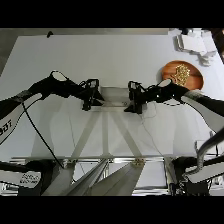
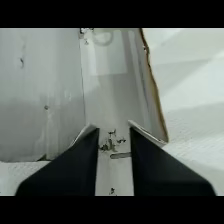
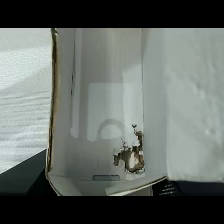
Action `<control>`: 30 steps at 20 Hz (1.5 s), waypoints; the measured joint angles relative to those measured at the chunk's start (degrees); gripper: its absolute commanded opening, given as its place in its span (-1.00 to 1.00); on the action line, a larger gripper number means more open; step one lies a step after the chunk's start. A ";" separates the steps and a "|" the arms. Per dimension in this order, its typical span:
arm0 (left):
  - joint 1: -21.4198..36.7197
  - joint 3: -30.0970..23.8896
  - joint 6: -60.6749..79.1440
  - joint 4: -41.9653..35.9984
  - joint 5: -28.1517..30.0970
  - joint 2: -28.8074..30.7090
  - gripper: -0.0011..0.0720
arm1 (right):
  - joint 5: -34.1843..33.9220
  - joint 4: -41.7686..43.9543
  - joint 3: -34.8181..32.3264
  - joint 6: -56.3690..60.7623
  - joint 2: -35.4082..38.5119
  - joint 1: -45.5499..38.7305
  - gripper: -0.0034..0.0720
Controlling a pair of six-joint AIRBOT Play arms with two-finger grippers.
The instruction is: Fold the box and place the chain.
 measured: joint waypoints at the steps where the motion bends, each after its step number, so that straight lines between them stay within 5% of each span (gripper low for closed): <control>1: -0.02 0.00 -1.16 -0.11 0.17 -0.02 -0.16 | 0.00 0.00 0.00 0.00 0.00 0.00 0.52; 2: -0.04 0.00 -2.36 -0.17 0.22 -0.04 -0.18 | 0.00 0.00 0.00 0.00 0.00 -0.02 0.52; 6: -0.04 0.00 -8.26 -0.44 0.11 0.20 -0.94 | 0.00 0.00 0.00 0.00 0.00 -0.02 0.52; 14: 4.17 -0.02 -20.61 9.60 -1.18 8.90 -0.94 | 0.00 0.02 0.00 -0.02 0.00 0.00 0.52; 21: 11.82 -4.37 -44.92 19.89 2.29 19.82 -0.96 | 0.00 0.02 0.00 -0.02 0.00 0.00 0.52; 30: 12.50 -12.81 -69.64 21.53 7.34 15.41 -0.96 | 0.00 0.02 0.00 -0.02 0.00 0.00 0.52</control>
